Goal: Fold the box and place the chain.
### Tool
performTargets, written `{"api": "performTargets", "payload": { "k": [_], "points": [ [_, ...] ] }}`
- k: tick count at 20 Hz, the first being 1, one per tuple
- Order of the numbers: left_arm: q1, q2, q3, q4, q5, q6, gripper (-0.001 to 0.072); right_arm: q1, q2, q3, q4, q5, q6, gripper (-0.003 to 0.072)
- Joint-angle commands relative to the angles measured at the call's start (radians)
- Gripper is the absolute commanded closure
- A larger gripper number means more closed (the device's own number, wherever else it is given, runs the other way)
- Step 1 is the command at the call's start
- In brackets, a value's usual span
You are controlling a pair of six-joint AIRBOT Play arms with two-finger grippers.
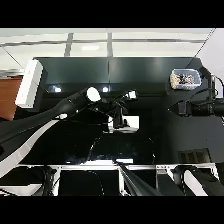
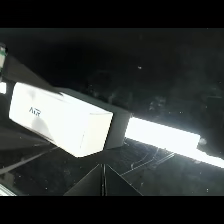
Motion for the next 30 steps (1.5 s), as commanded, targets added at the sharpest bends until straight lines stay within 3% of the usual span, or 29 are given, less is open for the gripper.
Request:
{"api": "performTargets", "payload": {
  "k": [1,9,13,20,21,23,25,30],
  "points": [
    [-0.002,-0.012,0.006,0.01,-0.031,-0.02,-0.0002,0.0,0.0,0.0,-0.001,-0.014,-0.005,0.0674],
    [-0.005,-0.012,0.007,0.036,-0.04,-0.019,-0.0002,0.0,0.0,0.0,-0.001,-0.014,-0.005,0.0674],
    [-0.043,-0.013,0.019,0.134,-0.038,-0.048,-0.0002,0.0,0.0,0.0,-0.001,-0.014,-0.005,0.0675],
    [-0.114,-0.109,0.154,0.414,-0.114,-0.444,0.0001,0.0,0.0,0.0,-0.001,-0.013,-0.005,0.0674],
    [-0.127,-0.124,0.183,0.464,-0.137,-0.489,0.0019,0.0,0.0,0.0,0.0,-0.014,-0.005,0.0674],
    [-0.138,-0.134,0.243,0.575,-0.196,-0.602,0.0246,0.0,0.0,0.0,0.0,-0.013,-0.005,0.0675],
    [-0.111,-0.12,0.308,0.646,-0.305,-0.693,0.0349,0.0,0.0,0.0,-0.001,-0.013,-0.005,0.0674],
    [0.103,0.058,0.309,0.726,-0.57,-0.921,0.0361,0.0,0.0,0.0,-0.002,-0.014,-0.006,0.0675]
  ]
}}
